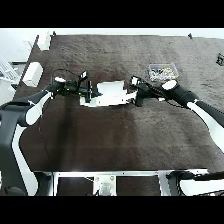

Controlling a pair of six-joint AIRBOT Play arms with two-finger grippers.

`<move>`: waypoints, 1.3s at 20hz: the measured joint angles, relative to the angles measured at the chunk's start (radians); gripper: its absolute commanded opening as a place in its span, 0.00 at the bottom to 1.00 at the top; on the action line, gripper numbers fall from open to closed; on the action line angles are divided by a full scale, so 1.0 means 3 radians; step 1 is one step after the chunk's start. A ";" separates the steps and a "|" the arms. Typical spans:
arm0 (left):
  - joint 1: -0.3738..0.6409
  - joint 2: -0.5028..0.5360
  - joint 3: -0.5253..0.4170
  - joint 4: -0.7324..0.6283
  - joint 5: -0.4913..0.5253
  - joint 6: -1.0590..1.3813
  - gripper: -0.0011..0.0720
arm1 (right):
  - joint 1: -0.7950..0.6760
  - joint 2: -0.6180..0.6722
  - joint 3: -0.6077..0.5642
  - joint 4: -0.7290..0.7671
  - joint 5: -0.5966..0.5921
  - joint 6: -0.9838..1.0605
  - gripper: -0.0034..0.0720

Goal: Fold the box and place the chain.

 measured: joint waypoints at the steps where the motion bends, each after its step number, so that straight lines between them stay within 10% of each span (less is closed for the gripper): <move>1: 0.0000 0.0000 0.0000 0.0000 -0.0001 0.0000 0.04 | -0.0005 -0.0029 0.0033 0.0000 0.0045 0.0005 0.99; 13: 0.0000 0.0000 0.0000 0.0000 -0.0001 0.0000 0.04 | -0.0066 0.0244 -0.0094 -0.0542 0.0813 0.0486 0.99; 26: 0.0000 0.0000 0.0000 0.0000 -0.0001 0.0000 0.04 | 0.0384 0.0098 -0.0488 -0.0042 -0.0294 -0.0201 0.99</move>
